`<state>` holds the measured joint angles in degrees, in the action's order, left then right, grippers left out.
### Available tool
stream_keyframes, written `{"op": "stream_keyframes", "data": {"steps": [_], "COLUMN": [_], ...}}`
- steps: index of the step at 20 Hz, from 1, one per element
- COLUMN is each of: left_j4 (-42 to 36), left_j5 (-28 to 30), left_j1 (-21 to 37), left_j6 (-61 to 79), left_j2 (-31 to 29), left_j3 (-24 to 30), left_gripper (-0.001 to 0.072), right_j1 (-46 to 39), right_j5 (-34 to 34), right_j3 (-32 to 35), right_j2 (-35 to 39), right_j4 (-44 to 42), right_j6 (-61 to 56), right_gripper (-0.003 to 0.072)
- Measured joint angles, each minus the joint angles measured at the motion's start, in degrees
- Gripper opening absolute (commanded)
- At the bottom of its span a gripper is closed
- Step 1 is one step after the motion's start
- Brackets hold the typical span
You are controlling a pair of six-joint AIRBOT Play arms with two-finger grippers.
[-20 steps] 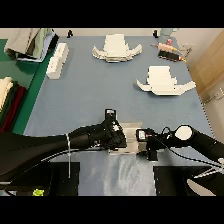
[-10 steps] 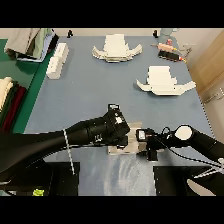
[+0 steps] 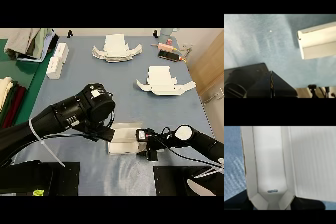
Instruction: Fold the box.
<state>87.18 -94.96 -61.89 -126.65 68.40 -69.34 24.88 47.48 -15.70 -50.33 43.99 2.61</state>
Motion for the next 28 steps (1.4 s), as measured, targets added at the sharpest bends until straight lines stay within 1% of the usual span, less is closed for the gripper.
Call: {"op": "stream_keyframes", "data": {"steps": [2, 4, 6, 8, 9, 10, 11, 12, 15, 17, 19, 23, 25, 28], "left_j4": [-1.9, -3.8, -6.2, -8.0, -9.1, -10.3, -11.8, -13.8, -19.9, -24.1, -28.3, -38.9, -45.5, -53.4], "left_j5": [2.6, 6.3, 11.4, 18.5, 22.4, 25.8, 29.2, 32.8, 43.9, 50.4, 56.3, 65.1, 66.9, 68.5], "left_j1": [1.4, 2.6, 4.8, 6.6, 7.2, 7.6, 7.9, 8.2, 9.0, 10.0, 10.8, 11.4, 11.5, 11.5], "left_j6": [5.7, 13.2, 23.4, 34.4, 40.1, 45.5, 51.3, 57.8, 74.6, 82.7, 89.7, 103.8, 111.1, 119.3], "left_j2": [-0.4, -1.0, -3.3, -7.9, -11.1, -14.1, -17.2, -20.6, -27.9, -30.2, -30.6, -27.0, -24.3, -20.8], "left_j3": [1.4, 4.0, 9.0, 15.9, 20.0, 23.7, 27.3, 31.2, 41.5, 46.6, 50.6, 53.7, 54.1, 54.1], "left_gripper": [0.0016, 0.0013, 0.0011, 0.0015, 0.0017, 0.0143, 0.0578, 0.0695, 0.0696, 0.0695, 0.0696, 0.0696, 0.0696, 0.0696], "right_j1": [0.0, 0.0, 0.0, 0.0, 0.0, 0.0, 0.0, 0.0, 0.0, 0.0, 0.0, 0.0, 0.0, 0.0], "right_j5": [0.0, 0.0, 0.0, 0.0, 0.0, 0.0, 0.0, 0.0, 0.0, 0.0, 0.0, 0.0, 0.0, 0.0], "right_j3": [0.0, 0.0, 0.0, 0.0, 0.0, 0.0, 0.0, 0.0, 0.0, 0.0, 0.0, 0.0, 0.0, 0.0], "right_j2": [0.0, 0.0, 0.0, 0.0, 0.0, 0.0, 0.0, 0.0, 0.0, 0.0, 0.0, 0.0, 0.0, 0.0], "right_j4": [0.0, 0.0, 0.0, 0.0, 0.0, 0.0, 0.0, 0.0, 0.0, 0.0, 0.0, 0.0, 0.0, 0.0], "right_j6": [0.0, 0.0, 0.0, 0.0, 0.0, 0.0, 0.0, 0.0, 0.0, 0.0, 0.0, 0.0, 0.0, 0.0], "right_gripper": [0.0508, 0.0508, 0.0508, 0.0508, 0.0508, 0.0508, 0.0508, 0.0508, 0.0508, 0.0508, 0.0508, 0.0508, 0.0508, 0.0508]}}
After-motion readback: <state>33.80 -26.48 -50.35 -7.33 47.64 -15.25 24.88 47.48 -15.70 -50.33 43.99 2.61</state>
